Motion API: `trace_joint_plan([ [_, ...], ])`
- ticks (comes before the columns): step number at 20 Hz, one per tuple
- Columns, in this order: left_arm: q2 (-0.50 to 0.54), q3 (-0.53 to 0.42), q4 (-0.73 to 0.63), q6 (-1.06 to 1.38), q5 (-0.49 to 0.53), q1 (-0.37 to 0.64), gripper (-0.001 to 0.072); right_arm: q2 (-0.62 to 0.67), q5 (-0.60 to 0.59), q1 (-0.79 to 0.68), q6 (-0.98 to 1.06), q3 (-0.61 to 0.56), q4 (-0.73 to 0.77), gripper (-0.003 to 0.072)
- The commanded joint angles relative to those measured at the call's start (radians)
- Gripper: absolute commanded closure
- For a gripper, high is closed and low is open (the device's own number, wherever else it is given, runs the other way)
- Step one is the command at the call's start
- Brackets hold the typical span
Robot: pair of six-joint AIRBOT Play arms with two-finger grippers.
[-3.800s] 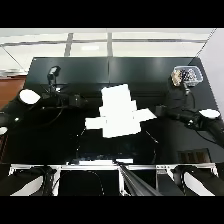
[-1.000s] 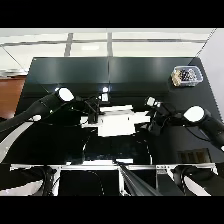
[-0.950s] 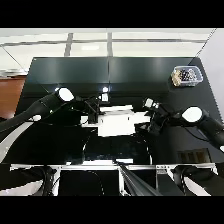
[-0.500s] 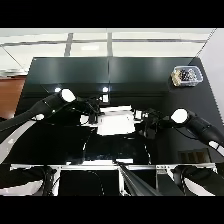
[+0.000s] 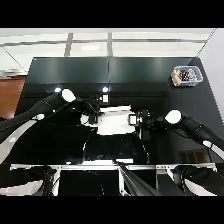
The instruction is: Fold the box and place the chain.
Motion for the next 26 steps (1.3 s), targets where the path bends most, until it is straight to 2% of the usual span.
trace_joint_plan([
  [1, 0.000, 0.000, -0.002, 0.000, -0.001, 0.001, 0.0680, -0.004, -0.038, 0.007, -0.047, 0.003, 0.066, -0.0009],
  [6, 0.000, 0.000, -0.002, 0.000, 0.000, 0.001, 0.0680, -0.001, -0.026, 0.002, -0.058, 0.067, 0.066, -0.0009],
  [10, 0.000, 0.000, -0.002, 0.000, -0.001, 0.001, 0.0680, -0.001, -0.026, -0.063, -0.061, 0.104, 0.077, -0.0009],
  [13, 0.000, 0.000, -0.002, 0.000, 0.000, 0.001, 0.0680, -0.006, -0.013, -0.106, -0.087, 0.104, 0.135, -0.0009],
  [17, 0.000, 0.000, -0.002, 0.000, 0.000, 0.001, 0.0680, -0.050, 0.038, -0.111, -0.180, 0.104, 0.285, -0.0009],
  [20, 0.000, 0.002, -0.002, 0.000, 0.000, 0.001, 0.0680, -0.105, 0.098, -0.111, -0.218, 0.114, 0.306, -0.0009],
  [23, 0.000, 0.012, -0.002, 0.000, -0.002, 0.001, 0.0680, -0.142, 0.111, -0.108, -0.226, 0.114, 0.278, -0.0009],
  [26, 0.000, 0.032, 0.000, 0.000, -0.045, 0.001, 0.0679, -0.163, 0.156, -0.101, -0.230, 0.114, 0.258, -0.0008],
])
